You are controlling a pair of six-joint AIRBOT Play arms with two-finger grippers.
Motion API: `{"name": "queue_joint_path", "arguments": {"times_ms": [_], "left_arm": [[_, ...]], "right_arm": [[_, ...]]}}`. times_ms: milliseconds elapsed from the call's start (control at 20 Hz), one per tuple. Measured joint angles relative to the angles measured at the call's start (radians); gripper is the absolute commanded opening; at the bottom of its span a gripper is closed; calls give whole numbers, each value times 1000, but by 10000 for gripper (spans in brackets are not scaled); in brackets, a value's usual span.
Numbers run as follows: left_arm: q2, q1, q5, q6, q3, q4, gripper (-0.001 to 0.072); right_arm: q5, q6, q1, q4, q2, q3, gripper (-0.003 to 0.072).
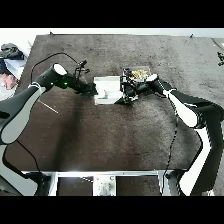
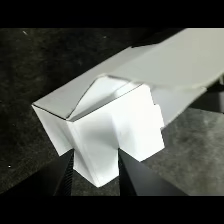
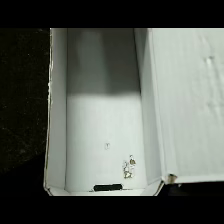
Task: Fold the box and place the chain.
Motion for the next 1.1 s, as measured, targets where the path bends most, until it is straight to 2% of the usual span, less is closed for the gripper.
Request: {"name": "queue_joint_path", "arguments": {"times_ms": [850,1100], "left_arm": [[-8,-133,79,-471,40,372,292],[-63,-186,-10,-603,150,516,291]], "right_arm": [[0,0,0,0,0,0,535],[0,0,0,0,0,0,535]]}}
